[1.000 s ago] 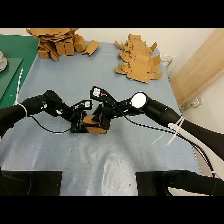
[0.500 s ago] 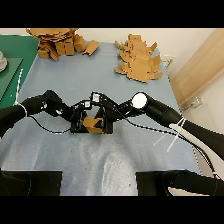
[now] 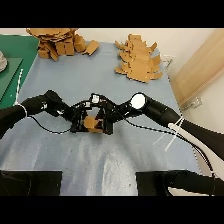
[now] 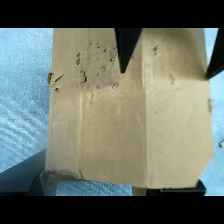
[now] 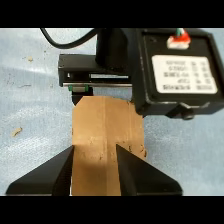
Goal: Fold the box.
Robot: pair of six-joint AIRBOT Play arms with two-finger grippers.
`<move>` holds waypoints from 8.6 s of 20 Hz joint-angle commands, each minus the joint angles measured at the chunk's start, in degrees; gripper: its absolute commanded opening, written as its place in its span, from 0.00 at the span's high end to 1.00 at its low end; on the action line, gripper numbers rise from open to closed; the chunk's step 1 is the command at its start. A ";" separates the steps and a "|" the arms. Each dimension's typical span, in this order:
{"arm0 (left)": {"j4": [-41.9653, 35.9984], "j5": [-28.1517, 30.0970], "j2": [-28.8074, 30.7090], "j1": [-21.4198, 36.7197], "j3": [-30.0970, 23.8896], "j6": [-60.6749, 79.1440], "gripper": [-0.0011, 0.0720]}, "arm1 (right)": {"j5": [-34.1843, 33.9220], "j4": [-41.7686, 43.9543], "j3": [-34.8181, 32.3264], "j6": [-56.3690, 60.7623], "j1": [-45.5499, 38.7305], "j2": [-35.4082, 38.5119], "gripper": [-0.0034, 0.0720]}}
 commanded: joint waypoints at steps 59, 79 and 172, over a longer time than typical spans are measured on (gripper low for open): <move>0.90 4.90 -0.09 0.09 -0.11 1.18 0.26 | -9.35 -2.08 0.11 -5.27 -1.22 -4.33 0.35; 0.90 4.90 -0.09 0.09 -0.11 1.18 0.26 | -9.92 -4.94 0.09 -1.92 0.42 -0.90 0.65; 0.87 4.92 -0.09 0.11 -0.11 1.16 0.26 | -24.98 30.82 -18.69 54.03 -2.43 10.05 0.95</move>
